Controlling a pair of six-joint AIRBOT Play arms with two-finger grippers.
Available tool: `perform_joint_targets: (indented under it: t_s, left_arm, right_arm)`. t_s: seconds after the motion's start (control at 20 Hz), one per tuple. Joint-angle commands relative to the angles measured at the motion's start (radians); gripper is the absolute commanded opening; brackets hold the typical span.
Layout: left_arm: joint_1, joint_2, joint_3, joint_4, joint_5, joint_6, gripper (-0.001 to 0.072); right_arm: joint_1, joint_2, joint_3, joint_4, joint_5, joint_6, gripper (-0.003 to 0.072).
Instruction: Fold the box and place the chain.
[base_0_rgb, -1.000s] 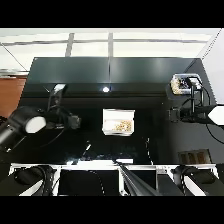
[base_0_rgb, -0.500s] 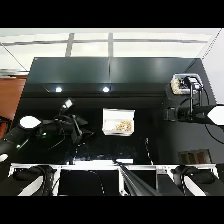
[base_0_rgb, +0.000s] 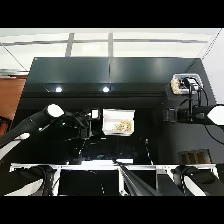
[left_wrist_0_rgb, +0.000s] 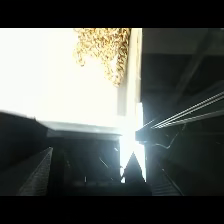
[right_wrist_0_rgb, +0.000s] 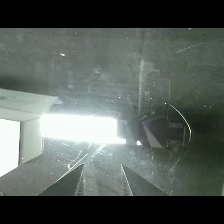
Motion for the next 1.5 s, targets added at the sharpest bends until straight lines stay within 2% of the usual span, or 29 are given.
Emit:
perform_joint_targets:
  t_s: [0.0,0.1,0.45,0.5,0.55,0.6,0.65,0.75,0.8,0.85,0.9,1.0,1.1,1.25,1.45]
  left_arm:
    - [-0.013,-0.076,0.045,-0.038,-0.003,0.026,0.0715]
    - [-0.013,-0.084,0.046,-0.134,-0.01,0.062,0.0714]
    - [-0.013,-0.1,0.046,-0.16,-0.006,0.102,0.0708]
    - [-0.013,-0.102,0.047,-0.155,-0.014,0.104,0.0681]
    - [-0.013,-0.102,0.048,-0.153,-0.022,0.106,0.0584]
    - [-0.013,-0.102,0.048,-0.153,-0.032,0.106,0.0454]
    - [-0.013,-0.102,0.049,-0.153,-0.037,0.106,0.0416]
    - [-0.013,-0.102,0.049,-0.153,-0.035,0.105,0.0396]
    - [-0.013,-0.102,0.049,-0.153,-0.034,0.105,0.0396]
    - [-0.013,-0.102,0.049,-0.153,-0.034,0.105,0.0396]
    - [-0.013,-0.102,0.049,-0.153,-0.035,0.105,0.0396]
    - [-0.013,-0.102,0.049,-0.153,-0.034,0.105,0.0396]
    - [-0.013,-0.102,0.049,-0.153,-0.034,0.105,0.0397]
    - [-0.013,-0.102,0.049,-0.153,-0.034,0.105,0.0397]
    - [-0.013,-0.102,0.049,-0.153,-0.034,0.105,0.0396]
  right_arm:
    - [0.0,0.0,0.0,0.001,0.008,0.0,0.0293]
    - [0.0,0.0,0.0,0.0,0.006,0.0,0.0293]
    - [0.0,0.0,0.0,0.001,0.006,0.0,0.0293]
    - [0.0,0.0,0.0,0.001,0.006,0.0,0.0293]
    - [0.0,0.0,0.0,0.001,0.006,0.0,0.0293]
    - [0.0,0.0,0.0,0.001,0.004,0.0,0.0294]
    - [0.0,-0.001,0.0,0.006,0.001,-0.001,0.0294]
    - [0.0,-0.005,0.0,0.054,-0.057,-0.001,0.0296]
    - [0.0,-0.008,0.0,0.104,-0.115,-0.001,0.0396]
    - [0.0,-0.023,0.003,0.185,-0.167,-0.006,0.069]
    - [0.0,-0.056,0.01,0.267,-0.196,-0.037,0.0713]
    - [0.011,-0.158,0.037,0.465,-0.256,-0.203,0.0713]
    - [0.055,-0.27,0.085,0.575,-0.321,-0.38,0.0713]
    - [0.146,-0.41,0.141,0.576,-0.319,-0.571,0.0713]
    - [0.231,-0.424,0.148,0.534,-0.197,-0.999,0.0712]
